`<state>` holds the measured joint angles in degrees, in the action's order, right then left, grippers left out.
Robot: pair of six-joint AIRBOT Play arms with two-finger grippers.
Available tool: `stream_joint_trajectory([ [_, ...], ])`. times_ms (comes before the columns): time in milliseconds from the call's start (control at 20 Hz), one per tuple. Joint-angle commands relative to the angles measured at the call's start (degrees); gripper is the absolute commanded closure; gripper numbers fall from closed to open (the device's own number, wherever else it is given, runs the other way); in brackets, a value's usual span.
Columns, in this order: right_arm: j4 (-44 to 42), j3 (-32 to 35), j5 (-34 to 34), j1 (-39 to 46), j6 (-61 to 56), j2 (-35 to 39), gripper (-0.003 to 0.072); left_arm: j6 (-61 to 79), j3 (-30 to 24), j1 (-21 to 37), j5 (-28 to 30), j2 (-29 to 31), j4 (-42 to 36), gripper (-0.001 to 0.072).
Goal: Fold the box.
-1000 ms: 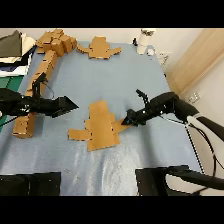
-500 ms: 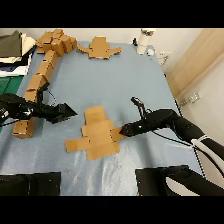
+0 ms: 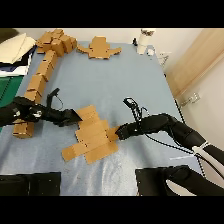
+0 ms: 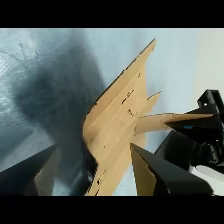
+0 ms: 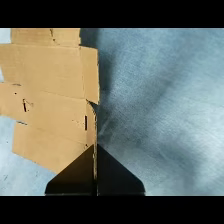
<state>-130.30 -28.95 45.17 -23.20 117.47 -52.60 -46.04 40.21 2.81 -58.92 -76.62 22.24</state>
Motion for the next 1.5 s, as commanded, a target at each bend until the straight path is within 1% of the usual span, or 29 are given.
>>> stream_joint_trajectory([
  [0, 0.31, 0.04, -0.79, -0.50, 0.02, 0.17, 0.0685, 6.73, 0.09, -4.46, 0.02, -4.33, -6.93, 0.0021],
  [50, 0.46, 0.04, -0.76, -0.50, -0.02, 0.17, 0.0685, 8.74, 0.31, -5.51, -0.66, -5.73, -9.16, 0.0022],
  [150, 0.76, 0.04, -0.70, -0.50, -0.02, 0.17, 0.0685, 12.37, 0.59, -5.95, -2.86, -7.43, -12.63, 0.0175],
  [300, 1.14, 0.04, 0.02, -0.50, -0.02, 0.17, 0.0685, 15.10, 0.57, -4.13, -6.05, -7.50, -13.20, 0.0197],
  [400, 1.51, 0.07, 0.15, -0.50, -0.02, 0.17, 0.0685, 15.63, 0.57, -2.21, -8.76, -7.50, -13.00, 0.0197],
  [450, 1.60, 0.07, 0.11, -0.50, -0.02, 0.17, 0.0684, 15.69, 0.57, -1.57, -9.77, -7.50, -12.68, 0.0291],
  [500, 1.77, 0.07, 0.07, -0.50, -0.02, 0.15, 0.0685, 16.50, 0.57, -1.20, -10.86, -7.50, -11.93, 0.0425],
  [650, 2.12, 0.07, 0.07, -0.50, -0.02, 0.17, 0.0684, 16.96, 0.57, -1.75, -11.58, -8.00, -9.81, 0.0428],
  [850, 2.47, 0.07, 0.07, -0.50, -0.02, 0.15, 0.0685, 18.25, 0.57, -1.75, -11.54, -8.52, -9.79, 0.0431],
  [900, 2.45, 0.07, 0.07, -0.50, -0.04, 0.15, 0.0685, 18.51, 0.57, -1.75, -11.61, -8.52, -9.77, 0.0512],
  [950, 2.45, 0.07, 0.07, -0.50, -0.02, 0.15, 0.0685, 19.71, 0.57, -1.77, -11.76, -8.52, -9.79, 0.0643],
  [1100, 2.49, 0.07, 0.04, -0.50, -0.02, 0.15, 0.0685, 20.15, 0.57, -1.77, -11.76, -8.52, -9.81, 0.0655],
  [1150, 2.78, 0.04, 0.04, -0.50, -0.02, 0.15, 0.0685, 20.61, 0.57, -1.77, -11.78, -8.52, -9.79, 0.0696],
  [1300, 3.13, 0.04, 0.11, -0.50, 0.00, 0.15, 0.0670, 22.62, 0.66, -1.77, -12.41, -8.52, -9.86, 0.0696],
  [1350, 3.63, 0.04, 0.02, -0.48, 0.00, 0.15, 0.0558, 24.09, 1.03, -1.77, -13.29, -8.52, -9.84, 0.0697],
  [1400, 4.76, 0.04, -0.35, -0.46, -0.04, 0.17, 0.0344, 24.92, 1.75, -1.81, -14.21, -8.50, -9.84, 0.0697],
  [1450, 5.92, 0.00, -0.59, -0.42, -0.76, 0.17, 0.0248, 25.77, 2.82, -2.25, -14.91, -8.37, -9.55, 0.0698],
])
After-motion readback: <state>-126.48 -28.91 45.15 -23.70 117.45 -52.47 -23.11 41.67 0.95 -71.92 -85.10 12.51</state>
